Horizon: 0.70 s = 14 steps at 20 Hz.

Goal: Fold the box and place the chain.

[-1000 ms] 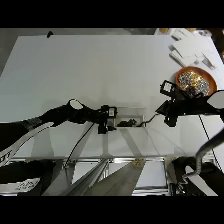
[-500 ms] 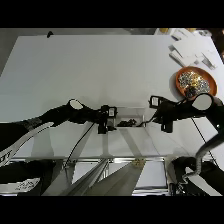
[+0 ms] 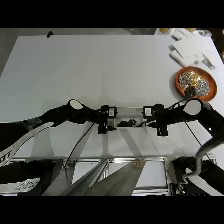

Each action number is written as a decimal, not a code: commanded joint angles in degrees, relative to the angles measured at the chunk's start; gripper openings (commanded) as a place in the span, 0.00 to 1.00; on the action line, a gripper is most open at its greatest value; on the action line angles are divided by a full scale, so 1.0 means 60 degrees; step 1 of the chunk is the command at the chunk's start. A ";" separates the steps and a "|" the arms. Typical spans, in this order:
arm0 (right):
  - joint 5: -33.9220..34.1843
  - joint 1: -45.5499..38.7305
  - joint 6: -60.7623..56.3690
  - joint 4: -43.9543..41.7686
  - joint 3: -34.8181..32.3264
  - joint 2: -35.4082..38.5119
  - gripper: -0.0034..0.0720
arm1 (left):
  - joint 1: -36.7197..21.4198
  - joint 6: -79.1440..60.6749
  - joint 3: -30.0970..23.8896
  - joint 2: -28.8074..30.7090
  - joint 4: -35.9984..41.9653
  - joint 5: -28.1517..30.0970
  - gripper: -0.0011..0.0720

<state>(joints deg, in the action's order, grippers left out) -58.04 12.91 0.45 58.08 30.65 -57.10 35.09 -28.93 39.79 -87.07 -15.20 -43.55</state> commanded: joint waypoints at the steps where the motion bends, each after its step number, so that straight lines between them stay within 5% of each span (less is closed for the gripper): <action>1: 0.0233 0.0051 0.0521 -0.0590 -0.0015 -0.0022 0.25 | 0.0004 0.0000 -0.0007 0.0000 -0.0004 0.0004 0.03; 5: 0.0306 0.0051 0.0517 -0.0656 -0.0015 -0.0029 0.24 | 0.0004 -0.0004 -0.0007 0.0000 -0.0004 0.0004 0.03; 8: 0.0109 0.0051 0.0514 -0.0623 -0.0015 -0.0026 0.07 | 0.0004 0.0000 -0.0007 0.0000 -0.0004 0.0004 0.03; 14: 0.0113 -0.0124 -0.1843 0.2557 -0.0011 0.1075 0.07 | 0.0004 0.0000 -0.0007 0.0000 -0.0004 0.0004 0.03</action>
<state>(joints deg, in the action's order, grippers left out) -57.32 12.84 -2.55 63.70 30.57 -54.02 35.09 -28.93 39.77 -87.07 -15.20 -43.55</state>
